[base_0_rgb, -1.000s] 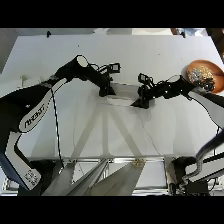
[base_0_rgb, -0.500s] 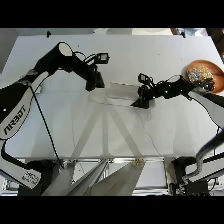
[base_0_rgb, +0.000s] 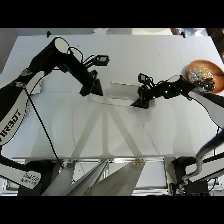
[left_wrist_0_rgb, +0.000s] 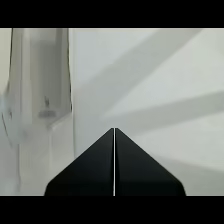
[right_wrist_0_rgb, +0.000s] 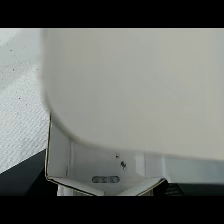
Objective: Fold the box and place the chain.
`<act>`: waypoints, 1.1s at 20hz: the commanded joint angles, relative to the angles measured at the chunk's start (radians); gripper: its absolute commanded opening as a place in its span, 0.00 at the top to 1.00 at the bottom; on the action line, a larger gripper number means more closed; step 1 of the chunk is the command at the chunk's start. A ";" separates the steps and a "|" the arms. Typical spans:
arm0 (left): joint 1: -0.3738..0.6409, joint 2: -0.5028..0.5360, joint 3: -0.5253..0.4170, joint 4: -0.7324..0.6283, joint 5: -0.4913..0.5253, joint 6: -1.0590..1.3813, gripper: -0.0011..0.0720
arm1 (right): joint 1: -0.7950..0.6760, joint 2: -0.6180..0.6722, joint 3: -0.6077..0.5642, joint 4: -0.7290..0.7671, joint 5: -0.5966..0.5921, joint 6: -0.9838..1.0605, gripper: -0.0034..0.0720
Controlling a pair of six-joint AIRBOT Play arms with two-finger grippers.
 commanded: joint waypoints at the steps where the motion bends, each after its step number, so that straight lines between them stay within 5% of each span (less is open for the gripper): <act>1: -0.037 -0.021 0.001 -0.143 0.126 0.089 0.97 | 0.000 0.000 0.001 0.000 0.000 0.000 0.51; 12: -0.056 -0.175 0.001 -0.343 0.667 0.081 0.97 | 0.000 0.000 0.001 0.000 0.000 0.000 0.51; 22: -0.057 -0.237 0.000 -0.283 0.650 -0.143 0.97 | 0.000 0.000 0.001 0.000 0.000 0.000 0.51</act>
